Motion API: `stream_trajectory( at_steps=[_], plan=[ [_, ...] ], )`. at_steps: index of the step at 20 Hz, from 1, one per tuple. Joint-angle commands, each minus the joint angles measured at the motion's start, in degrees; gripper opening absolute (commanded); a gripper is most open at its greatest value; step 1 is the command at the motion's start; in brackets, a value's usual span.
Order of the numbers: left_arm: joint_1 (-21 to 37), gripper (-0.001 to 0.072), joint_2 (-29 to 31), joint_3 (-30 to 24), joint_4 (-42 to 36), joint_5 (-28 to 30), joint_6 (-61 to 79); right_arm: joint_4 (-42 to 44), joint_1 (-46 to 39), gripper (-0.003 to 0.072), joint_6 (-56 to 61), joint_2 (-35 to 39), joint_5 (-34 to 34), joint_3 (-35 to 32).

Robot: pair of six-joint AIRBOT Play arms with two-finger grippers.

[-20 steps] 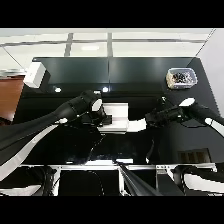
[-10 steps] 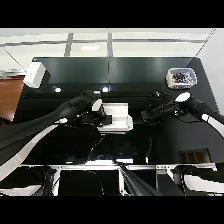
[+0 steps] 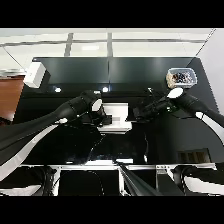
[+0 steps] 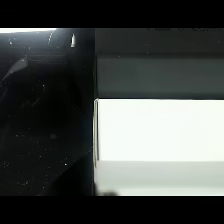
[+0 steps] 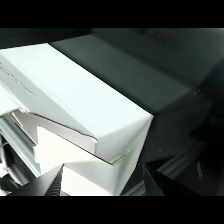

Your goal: Fold the box and place the chain.

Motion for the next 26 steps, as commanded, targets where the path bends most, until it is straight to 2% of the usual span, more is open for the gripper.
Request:
stream_trajectory(
  at_steps=[1, 2, 3, 10, 17, 18, 21, 23, 26],
  plan=[
    [0.04, 0.0027, 0.00, 0.04, -0.02, 0.04, 0.00, -3.82, 3.32, 0.0545, 6.12, 0.00, -1.68, 1.60],
    [0.04, 0.0027, 0.00, 0.04, -0.02, 0.02, 0.00, -4.33, 4.13, 0.0441, 7.41, 0.00, -1.90, 1.90],
    [0.04, 0.0027, 0.00, 0.04, -0.02, 0.00, 0.00, -4.87, 4.81, 0.0422, 9.01, 0.00, -2.10, 2.34],
    [0.02, 0.0027, 0.00, 0.04, -0.17, -0.09, 0.02, -14.95, 10.32, 0.0423, 21.73, 0.00, -4.44, 6.93],
    [0.04, 0.0027, 0.00, 0.04, -0.17, -1.14, 0.02, -26.53, 15.98, 0.0414, 35.52, -0.02, -8.39, 8.26],
    [0.04, 0.0027, 0.00, 0.04, -0.17, -1.11, 0.02, -27.41, 16.57, 0.0345, 36.98, -0.02, -8.52, 8.26],
    [0.04, 0.0028, 0.00, 0.04, -0.17, -1.11, 0.02, -27.93, 18.05, 0.0344, 39.65, -0.02, -8.66, 8.37],
    [0.02, 0.0027, 0.00, 0.04, -0.17, -1.11, 0.02, -31.15, 19.56, 0.0342, 42.64, -0.04, -9.22, 8.41],
    [0.02, 0.0028, 0.00, 0.04, -0.20, -1.11, 0.00, -37.99, 22.18, 0.0265, 48.35, -0.04, -8.81, 9.09]
  ],
)
